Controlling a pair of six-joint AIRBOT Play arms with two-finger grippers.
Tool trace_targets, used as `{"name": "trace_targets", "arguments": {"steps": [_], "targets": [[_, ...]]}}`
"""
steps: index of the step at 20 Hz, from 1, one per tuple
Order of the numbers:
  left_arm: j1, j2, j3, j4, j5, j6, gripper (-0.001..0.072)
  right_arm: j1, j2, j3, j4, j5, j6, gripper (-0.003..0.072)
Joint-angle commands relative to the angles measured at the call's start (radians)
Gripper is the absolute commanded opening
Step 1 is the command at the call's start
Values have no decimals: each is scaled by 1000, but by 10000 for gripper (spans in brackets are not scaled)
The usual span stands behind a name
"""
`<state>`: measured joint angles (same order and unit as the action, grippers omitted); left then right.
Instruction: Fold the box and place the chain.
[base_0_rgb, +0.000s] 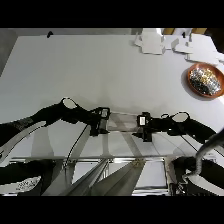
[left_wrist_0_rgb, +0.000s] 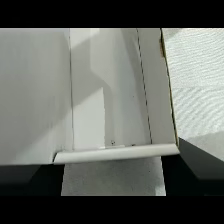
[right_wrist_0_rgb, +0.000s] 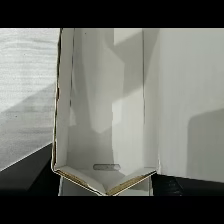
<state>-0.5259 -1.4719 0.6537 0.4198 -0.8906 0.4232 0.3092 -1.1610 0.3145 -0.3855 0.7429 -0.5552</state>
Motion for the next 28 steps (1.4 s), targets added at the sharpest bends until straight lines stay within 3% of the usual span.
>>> {"name": "trace_targets", "arguments": {"steps": [1, 2, 28], "targets": [[-8, -3, -2, 6, 11, -4, 291, 0, 1, 0, -2, 2, -3, 410], [-14, -3, -2, 7, 11, -5, 261, 0, 1, 0, -2, 1, -3, 410], [-18, -2, -2, 3, -16, -4, 272, 0, 1, 0, -2, 2, -3, 410]]}}
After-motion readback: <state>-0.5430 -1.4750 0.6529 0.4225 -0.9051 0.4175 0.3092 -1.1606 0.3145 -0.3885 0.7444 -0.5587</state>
